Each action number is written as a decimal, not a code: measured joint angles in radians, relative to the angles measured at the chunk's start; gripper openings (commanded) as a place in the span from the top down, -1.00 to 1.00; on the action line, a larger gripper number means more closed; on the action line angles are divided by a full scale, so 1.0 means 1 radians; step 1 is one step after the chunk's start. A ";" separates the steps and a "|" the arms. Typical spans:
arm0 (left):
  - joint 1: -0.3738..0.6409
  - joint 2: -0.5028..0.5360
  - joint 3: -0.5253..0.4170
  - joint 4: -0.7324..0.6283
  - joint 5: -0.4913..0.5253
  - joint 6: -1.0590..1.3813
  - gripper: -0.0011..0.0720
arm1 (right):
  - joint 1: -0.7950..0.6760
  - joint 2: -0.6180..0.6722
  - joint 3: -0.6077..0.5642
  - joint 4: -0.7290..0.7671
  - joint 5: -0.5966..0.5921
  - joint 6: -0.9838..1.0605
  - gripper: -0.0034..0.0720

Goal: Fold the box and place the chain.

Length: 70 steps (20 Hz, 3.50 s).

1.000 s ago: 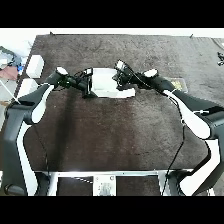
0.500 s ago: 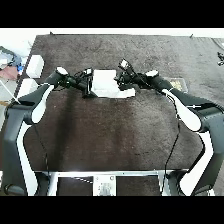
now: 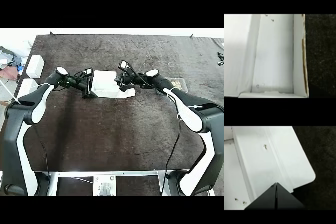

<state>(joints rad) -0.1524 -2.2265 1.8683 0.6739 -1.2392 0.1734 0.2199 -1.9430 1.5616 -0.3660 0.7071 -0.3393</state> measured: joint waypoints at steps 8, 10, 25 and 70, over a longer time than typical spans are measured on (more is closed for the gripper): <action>0.000 0.000 -0.002 0.000 0.010 0.000 0.77 | 0.000 0.130 0.001 -0.281 0.111 0.165 -0.57; 0.000 0.000 -0.002 -0.003 0.051 -0.006 0.77 | 0.000 0.140 0.001 -0.357 0.149 0.202 -0.57; 0.000 -0.001 -0.002 -0.062 0.162 -0.044 0.77 | 0.000 0.128 0.000 -0.502 0.177 0.249 -0.57; -0.006 -0.002 -0.002 -0.084 0.021 0.085 0.77 | 0.065 0.026 -0.012 -0.380 0.093 0.176 0.25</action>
<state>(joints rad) -0.1585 -2.2280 1.8664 0.5900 -1.2186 0.2581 0.2848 -1.9175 1.5497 -0.7464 0.7998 -0.1635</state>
